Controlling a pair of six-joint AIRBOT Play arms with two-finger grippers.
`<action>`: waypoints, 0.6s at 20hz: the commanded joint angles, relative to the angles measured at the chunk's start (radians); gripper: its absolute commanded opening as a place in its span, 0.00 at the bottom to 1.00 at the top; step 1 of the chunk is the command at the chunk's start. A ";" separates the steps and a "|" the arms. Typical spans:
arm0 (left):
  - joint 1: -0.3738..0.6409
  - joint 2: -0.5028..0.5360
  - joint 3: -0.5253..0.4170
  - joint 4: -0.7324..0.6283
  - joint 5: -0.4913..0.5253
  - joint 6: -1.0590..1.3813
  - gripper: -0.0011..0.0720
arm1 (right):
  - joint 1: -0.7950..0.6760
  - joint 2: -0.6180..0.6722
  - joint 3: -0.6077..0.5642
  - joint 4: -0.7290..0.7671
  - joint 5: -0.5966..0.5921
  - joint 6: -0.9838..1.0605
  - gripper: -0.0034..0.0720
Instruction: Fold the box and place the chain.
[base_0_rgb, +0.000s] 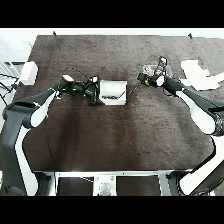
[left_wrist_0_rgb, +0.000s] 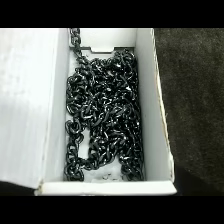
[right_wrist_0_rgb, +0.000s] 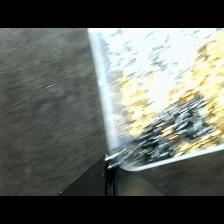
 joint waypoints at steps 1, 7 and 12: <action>0.000 0.000 0.000 0.000 0.000 0.000 0.66 | -0.008 0.005 0.013 0.029 0.009 -0.080 0.06; 0.000 0.000 0.000 0.000 0.000 0.000 0.66 | 0.090 0.367 0.013 -0.026 0.130 -0.175 0.06; 0.000 0.000 0.000 0.000 0.000 0.000 0.66 | 0.229 0.612 0.013 -0.142 0.250 -0.174 0.06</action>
